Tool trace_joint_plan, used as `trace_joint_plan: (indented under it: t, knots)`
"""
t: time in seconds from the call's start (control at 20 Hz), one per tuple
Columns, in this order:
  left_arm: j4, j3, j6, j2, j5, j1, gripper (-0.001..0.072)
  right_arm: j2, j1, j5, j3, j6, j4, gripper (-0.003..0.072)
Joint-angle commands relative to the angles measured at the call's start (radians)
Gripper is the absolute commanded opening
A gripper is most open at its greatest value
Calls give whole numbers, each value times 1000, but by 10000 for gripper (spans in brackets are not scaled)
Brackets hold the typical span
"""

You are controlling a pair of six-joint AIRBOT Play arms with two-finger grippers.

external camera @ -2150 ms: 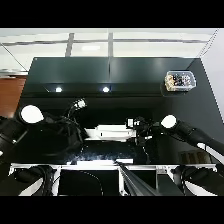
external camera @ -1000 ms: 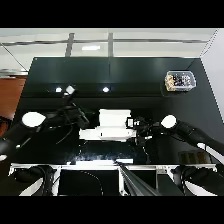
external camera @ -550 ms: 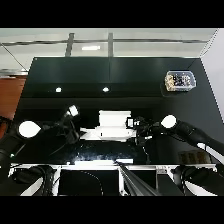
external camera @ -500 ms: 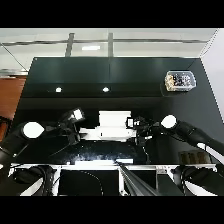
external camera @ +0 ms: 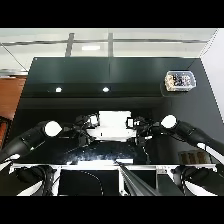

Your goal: Fold the box and place the chain.

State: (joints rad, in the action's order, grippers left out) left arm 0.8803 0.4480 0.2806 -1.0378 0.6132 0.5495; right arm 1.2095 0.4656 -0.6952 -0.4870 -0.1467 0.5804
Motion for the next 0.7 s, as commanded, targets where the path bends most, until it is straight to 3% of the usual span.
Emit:
trace_joint_plan:
  t: [0.0, 0.05, 0.15, 0.2, 0.4, 0.45, 0.65]
  knots:
    - [-33, 33, -28, -49, 0, 25, 682, 0, 0, 0, 0, 0, 0, 476]
    - [-33, 39, -59, -48, -3, 44, 644, 0, 0, 0, 0, 0, 0, 475]
    - [-32, 54, -68, -48, 4, 72, 296, 0, 0, 0, 0, 0, 0, 475]
    - [-32, 55, -68, -48, 0, 76, 208, 0, 0, 0, 0, 0, 0, 475]
    - [-44, 55, -68, -48, -10, 79, 192, 0, 0, 0, 0, 0, 0, 476]
    - [-75, 55, -68, -49, -3, 79, 128, 0, 0, 0, 0, 0, 0, 476]
    - [-224, 55, -69, -66, -11, 85, 123, 0, 0, 0, 0, 0, 0, 475]
